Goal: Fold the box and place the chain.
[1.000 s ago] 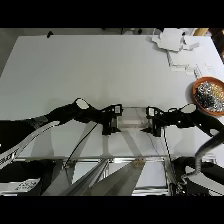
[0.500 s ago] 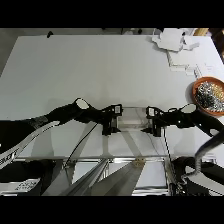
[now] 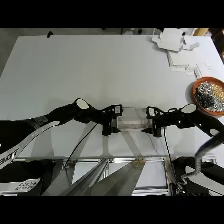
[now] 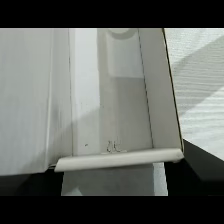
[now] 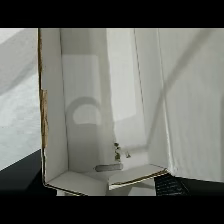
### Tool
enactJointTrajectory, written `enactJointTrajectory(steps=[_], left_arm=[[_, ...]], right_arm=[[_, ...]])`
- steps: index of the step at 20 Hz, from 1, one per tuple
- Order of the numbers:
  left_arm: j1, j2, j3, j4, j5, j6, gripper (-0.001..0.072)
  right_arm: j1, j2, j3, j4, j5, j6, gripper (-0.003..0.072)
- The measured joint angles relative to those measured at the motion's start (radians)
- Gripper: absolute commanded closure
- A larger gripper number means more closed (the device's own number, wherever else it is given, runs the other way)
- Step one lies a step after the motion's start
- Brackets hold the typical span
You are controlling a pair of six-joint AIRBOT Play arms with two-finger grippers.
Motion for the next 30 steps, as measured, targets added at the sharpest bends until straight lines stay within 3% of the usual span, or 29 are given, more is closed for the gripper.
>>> enactJointTrajectory(steps=[1,2,12,17,22,23,24,25,27,28,30], left_arm=[[0.0,0.0,0.0,0.0,-0.001,0.0,0.0499],[0.0,0.0,0.0,0.0,-0.002,0.0,0.0499],[-0.001,0.0,0.0,-0.001,0.003,0.0,0.0499],[-0.001,0.0,0.0,0.0,0.003,0.0,0.0499],[-0.001,0.0,0.0,0.0,0.003,0.0,0.0499],[-0.001,0.0,0.0,0.0,0.003,0.0,0.0499],[-0.001,0.0,0.0,0.0,0.003,0.0,0.0499],[-0.001,0.0,0.0,0.0,0.002,0.0,0.0499],[-0.001,0.0,0.0,0.0,0.002,0.0,0.0499],[-0.001,0.0,0.0,0.0,0.002,0.0,0.0499],[-0.001,0.0,0.0,0.0,0.002,0.0,0.0499]], right_arm=[[0.0,0.0,0.0,0.0,0.005,0.0,0.0135],[0.0,0.0,0.0,-0.001,0.011,0.0,-0.0005],[0.0,0.1,0.0,-0.149,-0.002,0.173,-0.0011],[0.0,0.224,0.0,-0.307,0.005,0.338,-0.0003],[0.0,0.377,0.0,-0.451,0.084,0.505,0.0033],[0.0,0.406,0.0,-0.447,0.102,0.529,0.0113],[0.0,0.431,0.0,-0.428,0.116,0.548,0.0352],[0.0,0.453,0.0,-0.389,0.124,0.564,0.0508],[0.0,0.48,0.0,-0.286,0.143,0.581,0.0578],[0.0,0.488,0.0,-0.221,0.145,0.585,0.0664],[0.0,0.497,0.0,-0.094,0.135,0.586,0.0665]])
